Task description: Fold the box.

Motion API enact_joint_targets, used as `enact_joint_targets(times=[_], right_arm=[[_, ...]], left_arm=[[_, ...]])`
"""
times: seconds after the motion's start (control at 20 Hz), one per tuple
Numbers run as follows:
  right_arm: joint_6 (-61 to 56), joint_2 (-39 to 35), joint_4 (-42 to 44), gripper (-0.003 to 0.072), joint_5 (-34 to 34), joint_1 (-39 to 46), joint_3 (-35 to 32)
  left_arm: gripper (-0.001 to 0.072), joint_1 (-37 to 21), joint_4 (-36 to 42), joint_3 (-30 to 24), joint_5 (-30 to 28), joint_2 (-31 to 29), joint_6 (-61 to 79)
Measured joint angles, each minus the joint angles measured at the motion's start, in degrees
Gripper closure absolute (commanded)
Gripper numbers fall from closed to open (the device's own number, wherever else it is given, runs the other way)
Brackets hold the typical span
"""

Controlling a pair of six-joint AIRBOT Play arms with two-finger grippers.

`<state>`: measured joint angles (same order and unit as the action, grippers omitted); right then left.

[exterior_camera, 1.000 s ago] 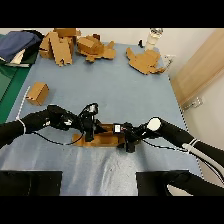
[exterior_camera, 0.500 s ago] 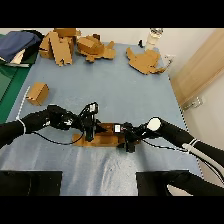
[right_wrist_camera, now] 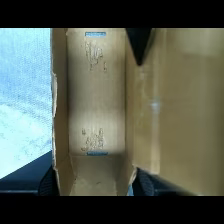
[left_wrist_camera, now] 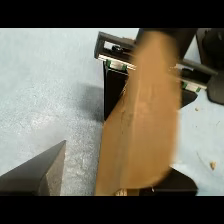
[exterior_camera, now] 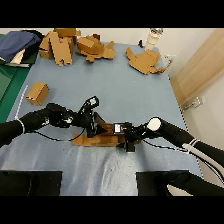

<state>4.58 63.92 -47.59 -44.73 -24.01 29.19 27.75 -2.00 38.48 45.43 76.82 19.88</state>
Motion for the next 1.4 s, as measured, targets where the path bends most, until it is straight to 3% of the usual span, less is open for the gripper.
enact_joint_targets(times=[0.15, 0.35, 0.45, 0.65, 0.75, 0.85, 1.0, 1.4], right_arm=[[0.0, 0.0, 0.0, 0.0151, 0.0, 0.0, 0.0], [0.0, 0.0, 0.0, 0.0151, -0.2, 0.0, 0.0], [0.0, 0.0, 0.0, 0.0151, -0.2, 0.0, 0.0], [0.0, 0.0, 0.0, 0.0151, -0.2, 0.0, 0.0], [0.0, 0.0, 0.0, 0.0151, -0.2, 0.0, 0.0], [0.0, 0.0, 0.0, 0.015, -0.2, 0.0, 0.0], [0.0, 0.0, 0.0, 0.0151, -0.2, 0.0, 0.0], [0.0, 0.0, 0.0, 0.0151, -0.2, 0.0, 0.0]], left_arm=[[0.0171, -0.2, -3.0, 0.2, -1.7, -3.3, -4.9], [0.0202, -2.7, -14.4, 0.3, -4.6, -10.5, -16.8], [0.0703, -4.4, -23.7, 0.3, -2.7, -14.4, -26.7], [0.0701, -5.5, -44.7, 0.3, 11.6, -20.7, -55.9], [0.07, -4.0, -48.0, 0.3, 17.4, -21.9, -66.3], [0.0699, -0.6, -46.4, 0.3, 19.7, -21.8, -72.8], [0.07, 5.0, -39.0, 0.5, 15.7, -18.7, -77.2], [0.0701, 10.6, -26.4, 7.1, -7.9, -7.7, -80.2]])
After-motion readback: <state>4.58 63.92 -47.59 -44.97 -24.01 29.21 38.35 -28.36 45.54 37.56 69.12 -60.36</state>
